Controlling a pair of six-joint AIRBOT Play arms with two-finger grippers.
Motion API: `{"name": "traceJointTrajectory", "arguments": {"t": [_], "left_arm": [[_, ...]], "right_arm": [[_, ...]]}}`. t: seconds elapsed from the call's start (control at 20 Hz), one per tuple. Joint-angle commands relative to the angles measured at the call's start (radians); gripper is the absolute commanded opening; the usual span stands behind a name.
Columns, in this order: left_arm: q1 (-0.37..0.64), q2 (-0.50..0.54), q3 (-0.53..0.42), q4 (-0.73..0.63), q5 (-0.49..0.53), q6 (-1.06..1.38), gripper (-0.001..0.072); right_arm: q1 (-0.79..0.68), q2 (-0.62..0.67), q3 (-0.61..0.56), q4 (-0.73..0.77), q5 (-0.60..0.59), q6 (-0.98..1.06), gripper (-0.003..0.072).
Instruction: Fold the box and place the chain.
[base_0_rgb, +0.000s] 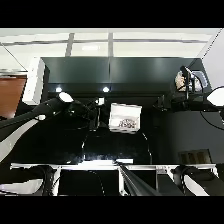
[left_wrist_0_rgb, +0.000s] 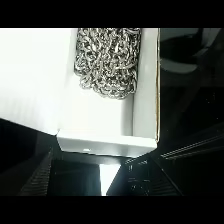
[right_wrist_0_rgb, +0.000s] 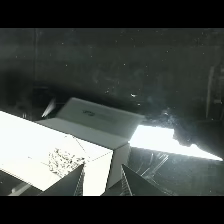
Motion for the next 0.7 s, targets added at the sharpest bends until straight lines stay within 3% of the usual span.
{"name": "traceJointTrajectory", "arguments": {"t": [0.0, 0.65], "left_arm": [[-0.009, 0.0, 0.001, 0.004, 0.011, -0.008, 0.0708], [-0.039, 0.0, 0.001, -0.006, 0.024, -0.043, 0.0667]], "right_arm": [[-0.001, 0.0, 0.0, 0.0, -0.002, 0.0, 0.0278], [0.02, 0.0, 0.0, 0.01, -0.013, 0.001, 0.0277]]}}
